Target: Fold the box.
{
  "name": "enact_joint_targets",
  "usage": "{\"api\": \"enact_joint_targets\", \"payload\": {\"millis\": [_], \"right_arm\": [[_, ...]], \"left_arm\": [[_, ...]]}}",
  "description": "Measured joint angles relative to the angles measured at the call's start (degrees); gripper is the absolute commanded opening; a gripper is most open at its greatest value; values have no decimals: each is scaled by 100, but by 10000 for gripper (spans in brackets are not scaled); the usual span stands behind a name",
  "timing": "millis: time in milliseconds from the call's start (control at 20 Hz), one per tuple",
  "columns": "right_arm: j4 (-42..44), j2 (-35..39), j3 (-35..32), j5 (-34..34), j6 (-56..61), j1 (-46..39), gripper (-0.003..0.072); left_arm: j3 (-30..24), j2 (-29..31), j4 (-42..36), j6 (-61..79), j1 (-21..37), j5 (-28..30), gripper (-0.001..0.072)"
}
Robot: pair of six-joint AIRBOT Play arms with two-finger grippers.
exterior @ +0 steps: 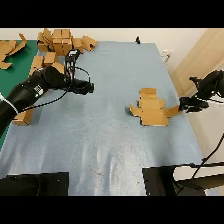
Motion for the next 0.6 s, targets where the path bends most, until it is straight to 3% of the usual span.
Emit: {"api": "enact_joint_targets", "payload": {"millis": [100, 250, 300, 350, 400, 600], "right_arm": [[323, -177, 0, 20, -96, 0, 331], [616, -450, 0, 17, -184, -2, 8], [715, -522, 0, -9, -234, 0, 8], [855, -577, -2, -55, -313, 7, 7], [1027, -605, -2, -74, -402, 20, 7], [2094, -529, -44, -304, -835, 267, 5]], "left_arm": [[0, 0, 0, -4, 0, -48, 13], [0, 0, 0, -28, 0, -114, 14], [0, 0, -2, -55, 0, -133, 71], [0, 0, 0, -79, 0, -151, 340], [0, 0, 0, -118, 0, -168, 425], [0, 0, 0, -457, 144, -280, 417]]}}
